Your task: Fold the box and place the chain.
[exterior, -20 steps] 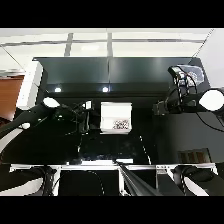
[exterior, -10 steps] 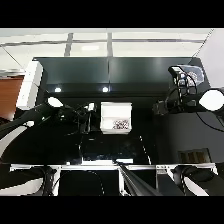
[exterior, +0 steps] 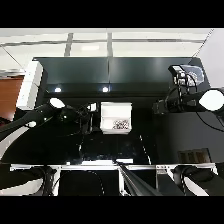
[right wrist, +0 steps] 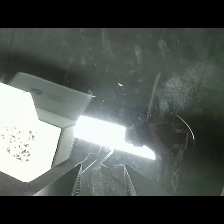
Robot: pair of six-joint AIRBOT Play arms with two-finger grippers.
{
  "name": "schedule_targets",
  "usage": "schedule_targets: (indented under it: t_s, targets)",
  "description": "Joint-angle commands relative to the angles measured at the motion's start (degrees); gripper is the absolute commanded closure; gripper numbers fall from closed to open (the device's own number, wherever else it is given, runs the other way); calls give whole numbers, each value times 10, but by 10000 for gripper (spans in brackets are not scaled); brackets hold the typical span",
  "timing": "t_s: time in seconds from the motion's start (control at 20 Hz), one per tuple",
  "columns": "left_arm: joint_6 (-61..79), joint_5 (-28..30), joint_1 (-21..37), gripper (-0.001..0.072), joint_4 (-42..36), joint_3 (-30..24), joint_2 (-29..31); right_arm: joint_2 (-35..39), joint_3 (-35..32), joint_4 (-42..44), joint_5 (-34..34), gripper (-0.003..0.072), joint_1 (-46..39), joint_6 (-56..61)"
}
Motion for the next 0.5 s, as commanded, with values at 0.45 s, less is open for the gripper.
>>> schedule_targets:
  t_s: [0.45]
  targets:
    - [0, 9, -19, 203, 7, 1, 0, -28, 0, 1, -70, 390, 0, 0]
